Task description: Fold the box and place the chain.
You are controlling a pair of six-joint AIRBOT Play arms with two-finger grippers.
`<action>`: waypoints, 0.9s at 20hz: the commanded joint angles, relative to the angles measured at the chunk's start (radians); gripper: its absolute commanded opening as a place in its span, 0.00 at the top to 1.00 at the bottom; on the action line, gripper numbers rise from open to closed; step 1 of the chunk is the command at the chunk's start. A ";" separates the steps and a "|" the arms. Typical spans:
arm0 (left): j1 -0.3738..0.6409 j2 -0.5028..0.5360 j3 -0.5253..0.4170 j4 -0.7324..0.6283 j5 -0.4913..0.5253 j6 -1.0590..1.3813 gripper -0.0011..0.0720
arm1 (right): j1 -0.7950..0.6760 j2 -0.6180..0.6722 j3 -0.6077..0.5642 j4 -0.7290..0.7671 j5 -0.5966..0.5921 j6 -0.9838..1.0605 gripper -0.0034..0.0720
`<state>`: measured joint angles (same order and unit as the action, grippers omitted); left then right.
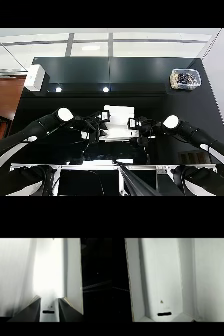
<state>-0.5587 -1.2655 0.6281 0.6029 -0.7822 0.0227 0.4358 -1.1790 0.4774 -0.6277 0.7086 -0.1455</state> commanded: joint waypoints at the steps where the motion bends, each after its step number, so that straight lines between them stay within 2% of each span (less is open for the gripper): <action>1: 0.000 -0.001 0.000 -0.005 0.016 0.000 0.58 | 0.000 0.000 0.000 -0.001 0.002 -0.001 0.70; 2: 0.000 -0.001 0.000 -0.005 0.015 0.000 0.58 | 0.000 0.000 0.000 -0.001 0.002 -0.001 0.70; 4: 0.000 -0.001 0.000 -0.006 0.012 0.000 0.85 | 0.000 0.000 0.000 -0.001 0.002 -0.001 0.70; 5: -0.005 -0.001 0.000 -0.006 0.013 0.000 0.66 | 0.000 0.000 0.000 -0.001 0.002 -0.001 0.70; 6: -0.008 -0.001 0.000 -0.006 0.017 0.000 0.38 | 0.000 0.000 0.000 -0.001 0.002 -0.001 0.70; 7: -0.008 0.000 0.000 -0.006 0.016 0.000 0.34 | 0.000 0.000 0.000 -0.001 0.001 -0.001 0.70; 8: -0.008 0.000 0.000 -0.005 0.016 0.000 0.51 | 0.000 0.000 0.000 -0.001 0.002 -0.001 0.70; 9: -0.006 0.000 0.000 -0.006 0.014 0.000 0.78 | 0.000 0.000 0.000 -0.001 0.002 -0.001 0.70; 11: -0.007 0.000 0.000 -0.013 0.014 -0.005 0.64 | 0.000 0.000 0.000 -0.001 0.002 -0.001 0.70; 12: -0.006 0.000 0.005 -0.008 -0.016 -0.008 0.76 | 0.000 0.000 0.000 -0.001 0.002 -0.001 0.70; 14: -0.003 0.006 0.024 0.055 -0.070 -0.011 0.91 | 0.000 0.000 0.000 -0.001 0.002 -0.001 0.70; 16: 0.018 0.032 0.042 0.164 -0.134 -0.151 0.95 | 0.000 0.000 0.000 0.000 0.001 -0.001 0.70; 18: 0.056 0.076 0.061 0.298 -0.146 -0.476 0.95 | 0.000 0.000 0.000 0.000 0.002 0.000 0.70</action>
